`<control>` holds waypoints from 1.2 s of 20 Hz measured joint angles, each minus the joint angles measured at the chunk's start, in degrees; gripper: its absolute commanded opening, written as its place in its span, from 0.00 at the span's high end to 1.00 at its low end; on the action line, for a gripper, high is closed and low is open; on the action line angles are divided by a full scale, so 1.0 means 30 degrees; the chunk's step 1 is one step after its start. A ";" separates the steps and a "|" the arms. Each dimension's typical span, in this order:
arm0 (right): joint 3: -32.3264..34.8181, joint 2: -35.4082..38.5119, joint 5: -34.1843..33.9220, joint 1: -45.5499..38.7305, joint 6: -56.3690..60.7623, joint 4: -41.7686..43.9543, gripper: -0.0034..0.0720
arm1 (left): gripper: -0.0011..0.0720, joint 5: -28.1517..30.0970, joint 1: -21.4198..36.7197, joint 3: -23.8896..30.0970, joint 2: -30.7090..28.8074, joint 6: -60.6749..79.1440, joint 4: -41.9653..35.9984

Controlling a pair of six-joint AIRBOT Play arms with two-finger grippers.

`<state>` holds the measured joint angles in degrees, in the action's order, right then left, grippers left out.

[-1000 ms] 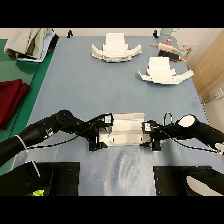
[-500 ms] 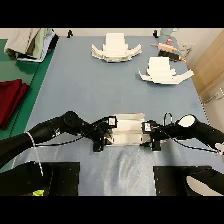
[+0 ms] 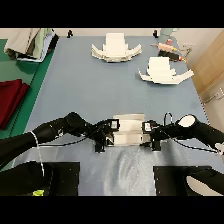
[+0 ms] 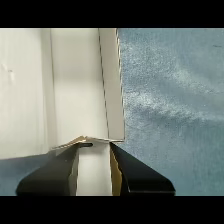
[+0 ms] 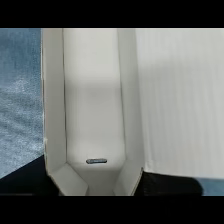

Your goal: Fold the box.

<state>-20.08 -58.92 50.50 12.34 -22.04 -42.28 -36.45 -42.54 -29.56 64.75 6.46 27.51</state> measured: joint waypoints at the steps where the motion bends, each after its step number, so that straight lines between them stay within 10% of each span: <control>1: 0.0007 0.0000 0.0000 0.0000 0.0007 0.0007 0.24 | 0.60 0.0313 -0.0051 0.0000 0.0022 0.0095 -0.0284; 4: 0.0007 0.0000 0.0000 0.0000 0.0007 0.0007 0.24 | 0.90 0.0750 -0.0168 0.0000 0.0051 0.0357 -0.0867; 7: 0.0007 0.0000 0.0000 0.0000 -0.0015 0.0000 0.24 | 0.89 0.0874 -0.0211 -0.0007 0.0073 0.0503 -0.1290; 10: 0.0007 0.0000 0.0000 0.0000 0.0007 0.0007 0.24 | 0.14 0.0896 -0.0233 -0.0007 0.0117 0.0576 -0.1457; 18: 0.0000 0.0000 0.0000 0.0000 -0.0007 0.0007 0.24 | 0.03 0.0947 -0.0233 -0.0007 0.0204 0.0452 -0.1821; 19: 0.0007 0.0000 -0.0007 0.0000 -0.0007 0.0007 0.24 | 0.05 0.0954 -0.0233 -0.0007 0.0204 0.0386 -0.1829; 22: 0.0007 0.0000 -0.0007 0.0000 -0.0007 0.0007 0.24 | 0.91 0.1013 -0.0233 -0.0007 0.0168 -0.0685 -0.1778; 24: 0.0007 0.0000 -0.0022 0.0007 -0.0036 0.0000 0.24 | 0.96 0.1056 -0.0233 -0.0007 -0.0044 -0.1916 -0.1166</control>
<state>-20.05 -58.92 50.43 12.36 -22.15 -42.28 -33.28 -43.24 -29.58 64.62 0.71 24.01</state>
